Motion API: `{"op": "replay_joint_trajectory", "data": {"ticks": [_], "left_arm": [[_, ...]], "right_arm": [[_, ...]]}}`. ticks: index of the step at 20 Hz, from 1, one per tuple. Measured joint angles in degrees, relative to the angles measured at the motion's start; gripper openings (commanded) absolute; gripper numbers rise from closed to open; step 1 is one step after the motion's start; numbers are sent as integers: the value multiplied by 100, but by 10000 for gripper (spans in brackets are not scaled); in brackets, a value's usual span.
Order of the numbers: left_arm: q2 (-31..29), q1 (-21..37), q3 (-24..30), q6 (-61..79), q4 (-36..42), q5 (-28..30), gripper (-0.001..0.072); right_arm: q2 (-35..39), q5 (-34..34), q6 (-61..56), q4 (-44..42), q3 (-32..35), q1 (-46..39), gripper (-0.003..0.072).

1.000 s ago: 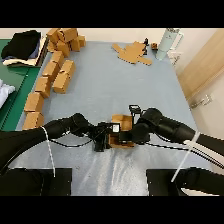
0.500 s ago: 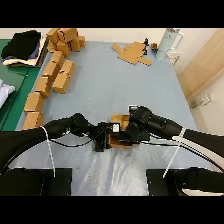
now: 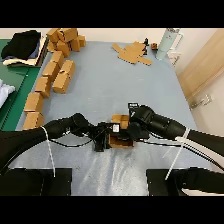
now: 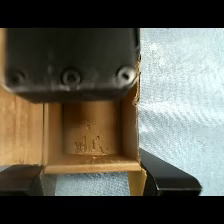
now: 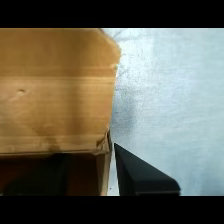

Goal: Fold the box.

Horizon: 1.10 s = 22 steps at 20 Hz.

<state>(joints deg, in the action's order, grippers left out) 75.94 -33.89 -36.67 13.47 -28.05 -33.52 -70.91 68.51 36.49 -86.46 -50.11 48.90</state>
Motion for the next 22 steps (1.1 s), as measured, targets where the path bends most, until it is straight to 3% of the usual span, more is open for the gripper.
{"op": "replay_joint_trajectory", "data": {"ticks": [5, 6, 8, 10, 13, 15, 17, 19, 22], "left_arm": [[0, 0, 0, 0, 0, 0, 313], [0, 0, 0, 0, 0, 0, 313], [0, 0, 0, 0, 0, 0, 313], [0, 0, 0, 0, 0, 2, 313], [0, 0, 0, 0, 0, 2, 313], [0, 0, 0, 0, 0, 2, 312], [0, 0, 0, 0, -2, 0, 312], [0, 0, 0, 0, -2, 2, 312], [0, 0, 0, 0, 0, 2, 313]], "right_arm": [[739, 304, -17, -199, -2, -4, 422], [901, 461, -48, -216, -2, -33, 371], [1180, 826, -81, -111, -2, -170, 152], [1368, 1005, 9, 17, -2, -501, 10], [1311, 789, 824, -63, 4, -1499, 3], [977, 286, 2061, -898, 4, -2391, 2], [407, -87, 3864, -2396, 4, -3252, 2], [-247, -31, 5779, -4028, -33, -3840, 1], [-1010, 522, 7928, -5716, -136, -4275, 1]]}}
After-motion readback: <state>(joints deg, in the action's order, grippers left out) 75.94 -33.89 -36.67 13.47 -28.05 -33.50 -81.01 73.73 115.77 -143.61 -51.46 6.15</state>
